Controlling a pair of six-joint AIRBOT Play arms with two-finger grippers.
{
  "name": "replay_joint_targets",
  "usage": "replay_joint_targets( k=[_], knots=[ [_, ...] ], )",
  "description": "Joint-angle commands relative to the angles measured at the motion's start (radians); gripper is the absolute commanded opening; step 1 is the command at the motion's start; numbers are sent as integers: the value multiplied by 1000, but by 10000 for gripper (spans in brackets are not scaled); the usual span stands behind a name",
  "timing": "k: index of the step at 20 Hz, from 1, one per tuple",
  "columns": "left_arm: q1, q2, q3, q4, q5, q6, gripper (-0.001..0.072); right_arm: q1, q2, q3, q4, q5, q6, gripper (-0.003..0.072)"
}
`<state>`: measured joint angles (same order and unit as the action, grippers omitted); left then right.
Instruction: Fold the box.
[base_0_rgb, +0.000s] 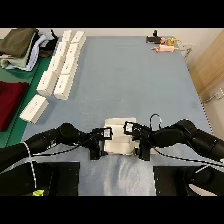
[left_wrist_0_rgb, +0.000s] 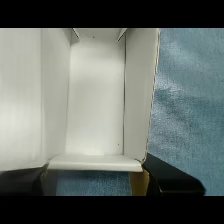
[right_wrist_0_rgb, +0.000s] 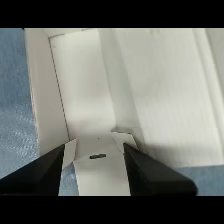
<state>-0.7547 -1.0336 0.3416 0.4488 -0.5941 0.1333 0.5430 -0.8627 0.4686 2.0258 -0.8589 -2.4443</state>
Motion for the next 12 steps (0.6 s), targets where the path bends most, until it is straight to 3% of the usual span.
replay_joint_targets(
  k=[1,4,6,7,8,9,12],
  knots=[
    [0,1,0,0,0,1,525,1,-4,0,-2,-2,-17,587],
    [0,0,0,0,0,0,525,1,-4,0,-3,-3,-17,587],
    [0,0,0,0,0,0,525,0,-3,1,-7,-16,23,548],
    [0,1,0,0,0,0,525,-1,-1,10,-29,-48,90,356],
    [0,1,0,0,0,0,525,-1,2,33,-86,-103,172,104],
    [0,0,0,0,0,0,525,-1,5,59,-157,-154,268,5],
    [0,1,0,0,0,0,525,-1,31,148,-391,-322,515,4]
  ],
)
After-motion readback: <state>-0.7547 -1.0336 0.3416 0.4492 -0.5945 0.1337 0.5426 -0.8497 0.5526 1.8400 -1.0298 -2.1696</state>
